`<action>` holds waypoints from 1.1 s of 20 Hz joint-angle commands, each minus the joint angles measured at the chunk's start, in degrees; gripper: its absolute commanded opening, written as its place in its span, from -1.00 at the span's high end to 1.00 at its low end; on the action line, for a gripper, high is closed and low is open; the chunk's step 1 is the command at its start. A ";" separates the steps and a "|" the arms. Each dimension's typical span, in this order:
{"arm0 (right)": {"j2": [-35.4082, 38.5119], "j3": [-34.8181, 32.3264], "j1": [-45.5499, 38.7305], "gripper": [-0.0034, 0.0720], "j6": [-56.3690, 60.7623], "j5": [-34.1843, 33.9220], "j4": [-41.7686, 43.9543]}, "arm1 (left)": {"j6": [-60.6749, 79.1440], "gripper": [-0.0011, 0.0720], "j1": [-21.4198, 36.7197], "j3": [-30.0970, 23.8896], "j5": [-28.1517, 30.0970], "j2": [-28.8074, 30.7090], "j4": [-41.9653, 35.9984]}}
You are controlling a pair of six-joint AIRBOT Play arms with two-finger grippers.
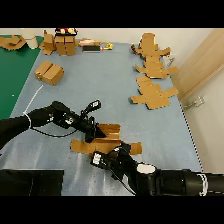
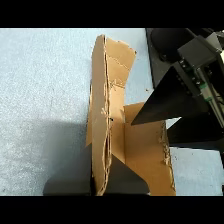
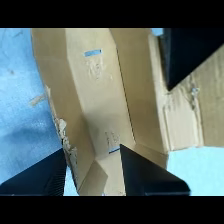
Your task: Fold the box.
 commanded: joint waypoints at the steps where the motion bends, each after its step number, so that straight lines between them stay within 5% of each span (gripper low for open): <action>1: 0.22 -0.09 -0.31 -0.43 2.14 -0.15 -0.85 | 0.02 0.93 0.04 0.02 -0.02 -0.02 0.02; 6: 1.07 -1.44 -3.08 -0.43 -0.55 2.54 0.26 | 0.02 0.93 0.02 0.00 -0.04 -0.02 0.02; 7: 2.12 -2.82 -4.11 -0.98 -0.98 4.70 0.39 | 0.02 0.93 0.02 0.02 -0.02 -0.02 0.02; 12: 13.75 -8.31 -11.87 -0.99 -18.49 11.26 15.28 | 0.02 0.93 0.02 0.02 -0.02 -0.02 0.02; 22: 16.79 -9.57 -21.42 -0.99 -31.08 13.55 17.07 | 0.02 0.93 0.02 0.02 -0.02 -0.02 0.02</action>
